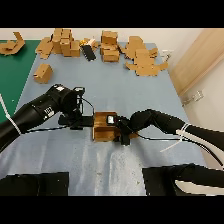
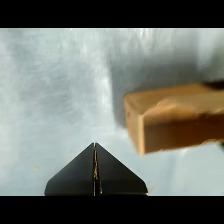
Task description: Fold the box.
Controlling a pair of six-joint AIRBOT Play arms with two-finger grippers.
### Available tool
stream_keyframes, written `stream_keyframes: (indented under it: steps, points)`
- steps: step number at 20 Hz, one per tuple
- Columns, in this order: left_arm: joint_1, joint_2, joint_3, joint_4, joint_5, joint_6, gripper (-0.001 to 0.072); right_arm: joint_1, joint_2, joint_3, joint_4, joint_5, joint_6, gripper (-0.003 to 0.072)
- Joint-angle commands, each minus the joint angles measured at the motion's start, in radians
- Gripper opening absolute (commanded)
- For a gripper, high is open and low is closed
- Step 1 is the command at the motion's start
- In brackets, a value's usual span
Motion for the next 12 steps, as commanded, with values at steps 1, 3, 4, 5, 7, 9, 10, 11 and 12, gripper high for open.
stream_keyframes:
  steps: [1, 3, 4, 5, 7, 9, 10, 11, 12]
  points:
    - [0.132, 0.002, -0.059, -0.227, -0.077, 0.622, 0.0011, 0.000, 0.000, 0.000, 0.000, 0.000, 0.000, 0.0511]
    - [0.202, 0.000, -0.093, -0.220, 0.025, 0.748, 0.0013, 0.000, 0.000, 0.000, 0.000, 0.000, 0.001, 0.0511]
    - [0.223, 0.000, -0.104, -0.198, 0.093, 0.777, 0.0013, 0.000, 0.000, 0.000, 0.000, 0.000, 0.000, 0.0511]
    - [0.229, 0.000, -0.111, -0.167, 0.143, 0.836, 0.0013, 0.000, 0.000, 0.000, 0.000, 0.000, 0.001, 0.0511]
    - [0.216, 0.003, -0.146, -0.142, 0.214, 1.080, 0.0011, 0.000, 0.000, 0.000, 0.000, 0.000, 0.000, 0.0511]
    - [0.184, 0.030, -0.223, -0.137, 0.274, 1.193, 0.0011, 0.000, 0.000, 0.000, 0.000, 0.000, 0.000, 0.0511]
    - [0.160, 0.057, -0.278, -0.138, 0.296, 1.232, 0.0011, 0.000, 0.000, 0.000, 0.000, 0.000, 0.001, 0.0511]
    - [0.132, 0.090, -0.332, -0.138, 0.323, 1.269, 0.0011, 0.000, 0.000, 0.000, 0.000, 0.000, 0.000, 0.0511]
    - [0.099, 0.134, -0.394, -0.139, 0.371, 1.315, 0.0011, 0.000, 0.000, 0.000, 0.000, 0.000, 0.000, 0.0511]
